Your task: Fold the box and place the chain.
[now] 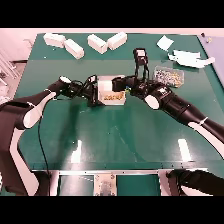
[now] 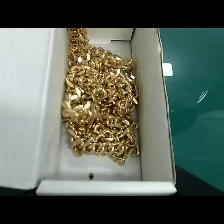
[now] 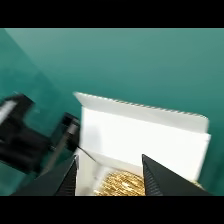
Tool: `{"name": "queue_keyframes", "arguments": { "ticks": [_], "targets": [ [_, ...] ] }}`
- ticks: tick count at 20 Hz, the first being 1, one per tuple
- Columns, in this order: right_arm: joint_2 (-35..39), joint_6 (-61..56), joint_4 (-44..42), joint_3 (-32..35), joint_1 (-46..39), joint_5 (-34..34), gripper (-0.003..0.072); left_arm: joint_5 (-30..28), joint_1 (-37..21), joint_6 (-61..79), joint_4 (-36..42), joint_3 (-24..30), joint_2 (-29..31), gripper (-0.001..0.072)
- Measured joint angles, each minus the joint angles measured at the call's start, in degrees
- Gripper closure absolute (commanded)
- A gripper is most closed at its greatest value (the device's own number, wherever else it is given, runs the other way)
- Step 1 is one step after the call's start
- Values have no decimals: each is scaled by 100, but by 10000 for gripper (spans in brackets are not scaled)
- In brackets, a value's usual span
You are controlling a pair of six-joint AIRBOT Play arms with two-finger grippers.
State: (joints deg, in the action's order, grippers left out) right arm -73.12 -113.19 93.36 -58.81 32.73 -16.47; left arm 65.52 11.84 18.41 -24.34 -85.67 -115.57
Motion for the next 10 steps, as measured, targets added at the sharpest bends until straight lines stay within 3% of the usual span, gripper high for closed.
{"name": "queue_keyframes", "arguments": {
  "ticks": [7, 10],
  "targets": [
    [-11, 2970, 243, 109, -1172, -1169, 169, 0, 0, 0, 0, 0, 0, 82],
    [-37, 4894, -509, 122, -1738, -1335, 179, -2, 0, 0, 0, 0, 0, 82]
  ]
}}
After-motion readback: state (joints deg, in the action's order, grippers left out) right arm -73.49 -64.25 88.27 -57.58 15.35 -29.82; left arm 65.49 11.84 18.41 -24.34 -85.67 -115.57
